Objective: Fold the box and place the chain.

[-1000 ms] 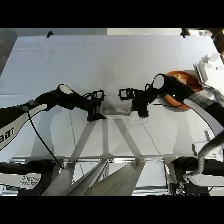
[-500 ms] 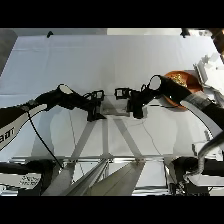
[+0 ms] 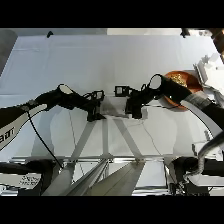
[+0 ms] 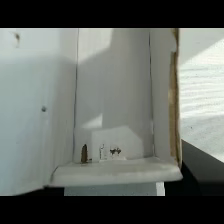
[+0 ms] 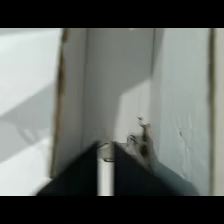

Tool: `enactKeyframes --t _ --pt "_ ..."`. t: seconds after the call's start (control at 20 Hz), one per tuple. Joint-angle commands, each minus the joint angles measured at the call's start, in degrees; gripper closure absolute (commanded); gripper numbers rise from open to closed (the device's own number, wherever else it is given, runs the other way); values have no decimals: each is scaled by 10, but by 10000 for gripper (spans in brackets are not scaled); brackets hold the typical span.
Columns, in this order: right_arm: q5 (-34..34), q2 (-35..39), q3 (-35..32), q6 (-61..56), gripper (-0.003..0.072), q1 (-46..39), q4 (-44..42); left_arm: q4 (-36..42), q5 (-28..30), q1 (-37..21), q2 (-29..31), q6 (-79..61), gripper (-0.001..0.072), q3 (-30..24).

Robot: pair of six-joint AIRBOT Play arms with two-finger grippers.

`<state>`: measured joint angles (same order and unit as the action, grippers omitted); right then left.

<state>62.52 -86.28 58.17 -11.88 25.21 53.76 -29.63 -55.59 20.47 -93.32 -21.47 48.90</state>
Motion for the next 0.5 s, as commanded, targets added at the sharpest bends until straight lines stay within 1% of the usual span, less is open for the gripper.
enactKeyframes --t 0.0,0.1,0.25,0.45 --pt "-2 0 0 -3 668 1 -20 0 1 0 0 -1 305 0" --pt "-2 0 0 -3 668 1 -27 0 1 0 0 -1 305 0" --pt "-2 10 0 -5 669 1 -64 0 1 0 0 -1 305 0" --pt "-6 70 0 -65 669 0 -45 0 1 0 0 -1 305 0"
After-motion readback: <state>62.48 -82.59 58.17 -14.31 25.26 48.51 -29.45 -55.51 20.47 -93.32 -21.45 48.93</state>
